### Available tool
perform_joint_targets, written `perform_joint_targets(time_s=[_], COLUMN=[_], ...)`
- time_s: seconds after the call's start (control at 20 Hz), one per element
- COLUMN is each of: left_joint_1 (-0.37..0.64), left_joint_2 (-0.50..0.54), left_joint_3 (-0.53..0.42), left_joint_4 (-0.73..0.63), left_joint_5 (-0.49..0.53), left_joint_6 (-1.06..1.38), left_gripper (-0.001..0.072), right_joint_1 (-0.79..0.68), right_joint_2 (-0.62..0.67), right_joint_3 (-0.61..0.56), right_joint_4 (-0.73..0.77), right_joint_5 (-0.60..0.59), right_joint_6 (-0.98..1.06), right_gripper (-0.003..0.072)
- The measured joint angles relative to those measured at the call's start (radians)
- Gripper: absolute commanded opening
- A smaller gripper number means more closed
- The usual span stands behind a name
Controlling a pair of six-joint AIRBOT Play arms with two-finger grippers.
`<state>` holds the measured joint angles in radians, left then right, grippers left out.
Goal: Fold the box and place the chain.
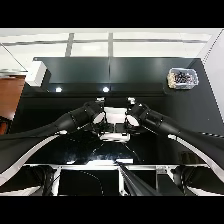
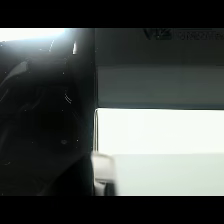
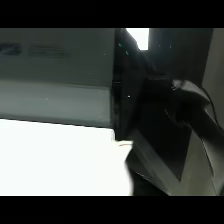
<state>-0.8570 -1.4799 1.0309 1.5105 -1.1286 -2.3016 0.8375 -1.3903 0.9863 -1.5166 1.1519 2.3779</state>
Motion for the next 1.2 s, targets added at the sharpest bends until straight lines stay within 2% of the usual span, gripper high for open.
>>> perform_joint_targets(time_s=[0.25,0.5,0.6,0.75,0.8,0.85,1.0,1.2], left_joint_1=[0.000,0.000,0.000,0.000,0.000,0.000,0.000,0.000], left_joint_2=[0.000,0.000,0.000,0.000,0.000,0.000,0.000,0.000], left_joint_3=[0.000,0.000,0.000,0.000,0.000,0.000,0.000,0.000], left_joint_4=[0.000,0.000,0.000,0.000,0.000,0.000,-0.001,0.000], left_joint_5=[0.000,-0.001,-0.002,-0.003,-0.004,-0.004,-0.004,-0.005], left_joint_6=[0.000,0.000,0.000,-0.001,-0.001,-0.001,-0.001,-0.002], left_gripper=[0.0029,0.0029,0.0029,0.0029,0.0029,0.0029,0.0029,0.0029], right_joint_1=[-0.036,-0.178,-0.254,-0.368,-0.412,-0.456,-0.607,-0.806], right_joint_2=[0.099,0.292,0.361,0.413,0.420,0.422,0.381,0.206], right_joint_3=[0.003,0.033,0.038,0.036,0.029,0.022,0.010,0.086], right_joint_4=[-0.006,-0.029,-0.103,-0.321,-0.379,-0.418,-0.452,-0.326], right_joint_5=[0.026,0.055,0.057,0.032,-0.002,-0.045,-0.204,-0.360], right_joint_6=[-0.065,-0.195,-0.251,-0.308,-0.318,-0.322,-0.315,-0.345], right_gripper=[0.0322,0.0321,0.0321,0.0322,0.0434,0.0720,0.0720,0.0720])
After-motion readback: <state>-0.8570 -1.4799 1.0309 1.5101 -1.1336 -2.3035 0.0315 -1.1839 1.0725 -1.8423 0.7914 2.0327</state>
